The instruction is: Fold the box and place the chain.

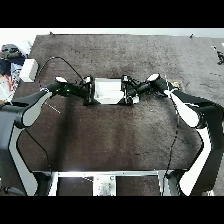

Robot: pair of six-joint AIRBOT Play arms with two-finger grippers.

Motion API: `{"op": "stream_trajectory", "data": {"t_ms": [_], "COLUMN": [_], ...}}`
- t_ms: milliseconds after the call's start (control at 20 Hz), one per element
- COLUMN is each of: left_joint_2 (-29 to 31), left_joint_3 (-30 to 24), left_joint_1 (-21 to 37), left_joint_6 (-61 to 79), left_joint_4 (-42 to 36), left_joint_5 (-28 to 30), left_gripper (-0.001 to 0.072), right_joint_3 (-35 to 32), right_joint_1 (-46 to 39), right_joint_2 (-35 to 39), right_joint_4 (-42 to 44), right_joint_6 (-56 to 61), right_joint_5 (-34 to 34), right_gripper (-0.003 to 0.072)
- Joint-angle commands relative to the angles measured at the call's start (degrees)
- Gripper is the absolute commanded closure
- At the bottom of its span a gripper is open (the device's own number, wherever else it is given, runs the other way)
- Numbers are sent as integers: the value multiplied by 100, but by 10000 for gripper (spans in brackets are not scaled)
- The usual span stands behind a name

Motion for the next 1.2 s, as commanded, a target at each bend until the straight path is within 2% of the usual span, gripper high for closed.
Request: {"op": "stream_trajectory", "data": {"t_ms": [0,100,150,600,700,850,1000,1100,1150], "left_joint_2": [2,0,2,0,2,2,2,2,2], "left_joint_3": [-2,-2,-2,-2,-2,-2,-2,-2,-2], "left_joint_1": [0,2,2,2,2,2,2,2,2], "left_joint_6": [2,2,2,2,2,2,2,2,2], "left_joint_4": [2,2,2,2,2,2,2,2,2], "left_joint_5": [0,2,2,2,2,2,2,2,2], "left_gripper": [307,308,308,307,307,307,307,307,308], "right_joint_3": [2,2,2,2,2,2,2,2,2], "right_joint_1": [4,-7,-24,-293,-337,-343,-348,-345,-345], "right_joint_2": [4,9,9,223,426,713,1082,1346,1447], "right_joint_4": [13,-7,-31,-378,-885,-1744,-1790,-1670,-1447], "right_joint_6": [4,4,28,46,138,719,1130,1869,2269], "right_joint_5": [109,146,155,363,306,140,146,155,229], "right_gripper": [76,48,-34,-34,-34,-34,-34,-34,248]}}
